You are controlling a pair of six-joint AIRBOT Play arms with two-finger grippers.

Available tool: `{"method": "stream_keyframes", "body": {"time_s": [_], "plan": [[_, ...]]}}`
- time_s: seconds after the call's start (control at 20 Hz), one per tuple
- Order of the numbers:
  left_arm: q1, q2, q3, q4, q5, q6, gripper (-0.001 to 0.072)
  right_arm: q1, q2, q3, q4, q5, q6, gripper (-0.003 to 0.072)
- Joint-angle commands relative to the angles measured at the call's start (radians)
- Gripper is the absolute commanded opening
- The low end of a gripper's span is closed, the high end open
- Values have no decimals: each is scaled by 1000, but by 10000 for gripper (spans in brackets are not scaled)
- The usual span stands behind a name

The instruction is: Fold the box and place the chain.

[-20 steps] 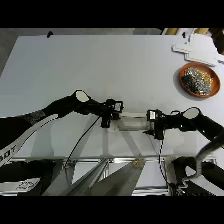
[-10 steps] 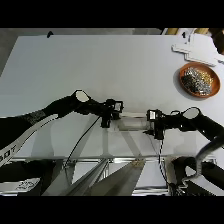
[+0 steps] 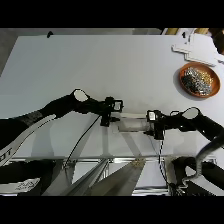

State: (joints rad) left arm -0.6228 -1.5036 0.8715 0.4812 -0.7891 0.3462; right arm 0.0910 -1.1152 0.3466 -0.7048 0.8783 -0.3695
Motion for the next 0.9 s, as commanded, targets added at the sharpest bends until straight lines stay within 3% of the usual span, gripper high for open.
{"method": "stream_keyframes", "body": {"time_s": [0.0,0.1,0.2,0.25,0.35,0.4,0.45,0.65,0.75,0.85], "plan": [[1,63,1,76,49,-82,540,0,0,0,2,0,2,437],[1,109,1,215,53,-213,579,0,0,0,2,0,2,437],[1,164,2,366,51,-418,567,0,0,0,2,0,2,437],[1,200,1,426,47,-528,522,0,0,0,2,0,2,437],[-2,280,1,485,17,-634,298,0,0,0,2,0,2,437],[-6,323,1,476,-14,-637,98,0,0,0,2,0,2,437],[-19,358,1,477,-42,-635,10,0,0,0,2,0,2,437],[-193,394,1,478,-48,-734,7,0,0,0,2,0,2,437],[-305,344,1,477,30,-772,9,0,0,0,2,0,2,437],[-359,277,2,450,181,-808,9,0,0,0,2,0,2,437]]}}
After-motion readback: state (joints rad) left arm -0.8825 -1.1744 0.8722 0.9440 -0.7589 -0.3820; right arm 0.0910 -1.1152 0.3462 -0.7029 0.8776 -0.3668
